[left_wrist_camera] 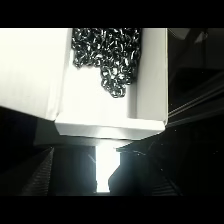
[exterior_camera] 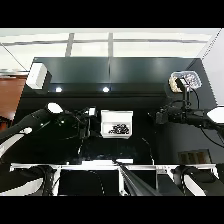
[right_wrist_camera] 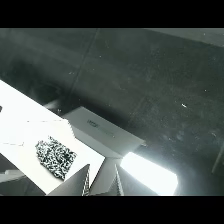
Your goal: Fold the box and place the chain.
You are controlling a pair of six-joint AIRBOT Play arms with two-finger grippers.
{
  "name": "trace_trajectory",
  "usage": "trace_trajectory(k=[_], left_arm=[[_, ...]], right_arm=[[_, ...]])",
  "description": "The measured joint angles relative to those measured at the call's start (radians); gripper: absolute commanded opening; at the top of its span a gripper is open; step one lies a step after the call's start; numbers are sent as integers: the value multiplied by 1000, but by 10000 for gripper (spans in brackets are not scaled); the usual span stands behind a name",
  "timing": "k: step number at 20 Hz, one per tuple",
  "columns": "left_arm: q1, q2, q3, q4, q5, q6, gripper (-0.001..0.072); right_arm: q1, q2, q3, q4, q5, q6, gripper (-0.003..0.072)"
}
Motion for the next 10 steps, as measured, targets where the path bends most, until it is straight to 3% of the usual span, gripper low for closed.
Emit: trace_trajectory(k=[10], left_arm=[[-37,-1,0,-27,13,-2,707]], right_arm=[[0,0,0,0,-3,0,195]])
